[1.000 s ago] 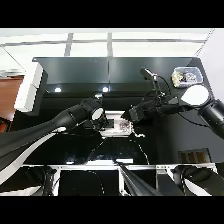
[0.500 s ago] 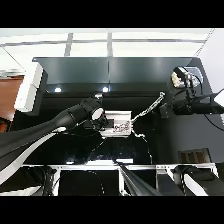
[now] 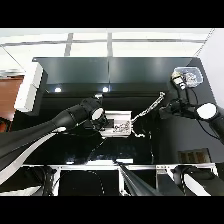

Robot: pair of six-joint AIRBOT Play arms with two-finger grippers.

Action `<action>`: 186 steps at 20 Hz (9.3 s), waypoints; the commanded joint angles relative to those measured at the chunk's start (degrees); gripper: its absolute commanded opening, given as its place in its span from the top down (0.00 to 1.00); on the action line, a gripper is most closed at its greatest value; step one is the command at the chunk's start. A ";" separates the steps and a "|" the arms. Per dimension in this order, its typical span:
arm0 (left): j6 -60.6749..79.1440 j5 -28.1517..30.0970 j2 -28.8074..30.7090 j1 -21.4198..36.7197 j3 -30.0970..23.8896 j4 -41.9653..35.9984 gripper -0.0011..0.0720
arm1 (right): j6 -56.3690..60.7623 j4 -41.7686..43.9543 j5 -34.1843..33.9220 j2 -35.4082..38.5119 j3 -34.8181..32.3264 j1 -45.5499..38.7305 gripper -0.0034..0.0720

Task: Fold the box and place the chain.

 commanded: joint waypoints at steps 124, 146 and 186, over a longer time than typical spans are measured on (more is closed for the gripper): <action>0.02 0.02 0.00 -0.02 0.02 -0.02 0.94 | -30.80 7.67 2.69 -1.68 -8.31 22.21 0.03; 0.02 0.02 0.00 -0.02 0.02 -0.02 0.94 | -34.45 8.00 1.88 -4.83 -8.24 22.21 0.74; 0.02 0.02 0.00 -0.02 0.02 -0.24 0.94 | 10.40 30.49 17.40 7.02 2.97 16.59 0.77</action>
